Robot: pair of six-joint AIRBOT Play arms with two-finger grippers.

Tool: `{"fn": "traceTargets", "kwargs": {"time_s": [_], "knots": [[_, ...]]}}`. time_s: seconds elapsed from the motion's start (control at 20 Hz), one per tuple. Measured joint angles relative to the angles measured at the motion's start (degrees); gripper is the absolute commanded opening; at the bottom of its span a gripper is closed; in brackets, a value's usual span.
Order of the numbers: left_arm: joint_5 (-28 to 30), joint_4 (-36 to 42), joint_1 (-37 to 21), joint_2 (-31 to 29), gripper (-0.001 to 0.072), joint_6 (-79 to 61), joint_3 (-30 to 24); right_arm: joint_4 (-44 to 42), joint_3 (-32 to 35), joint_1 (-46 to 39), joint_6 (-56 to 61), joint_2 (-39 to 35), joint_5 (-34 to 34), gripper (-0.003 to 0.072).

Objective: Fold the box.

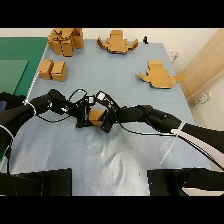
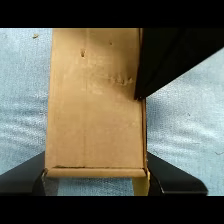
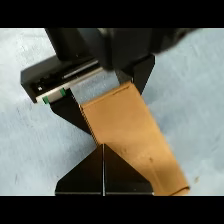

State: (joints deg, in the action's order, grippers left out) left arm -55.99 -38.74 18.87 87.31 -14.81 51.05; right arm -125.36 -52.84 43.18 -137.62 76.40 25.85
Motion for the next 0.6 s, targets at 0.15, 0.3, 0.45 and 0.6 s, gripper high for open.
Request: {"fn": "traceTargets", "kwargs": {"time_s": [0.15,0.3,0.45,0.6], "knots": [[-0.02,0.0,0.0,0.0,0.003,0.0,0.0,1.4,-1.09,-0.57,0.24,-4.0,-0.46,0.001],[0.07,0.0,0.0,-0.28,0.0015,0.39,0.0,5.11,-1.33,-3.23,4.37,-7.91,1.55,0.001],[0.24,-0.92,-0.61,-2.16,0.001,5.9,0.52,11.19,-0.35,-6.6,10.86,-11.41,4.85,0.001],[7.23,0.0,-3.5,-7.28,0.001,16.57,1.49,14.91,1.14,-9.51,14.69,-14.12,6.23,0.001]]}}
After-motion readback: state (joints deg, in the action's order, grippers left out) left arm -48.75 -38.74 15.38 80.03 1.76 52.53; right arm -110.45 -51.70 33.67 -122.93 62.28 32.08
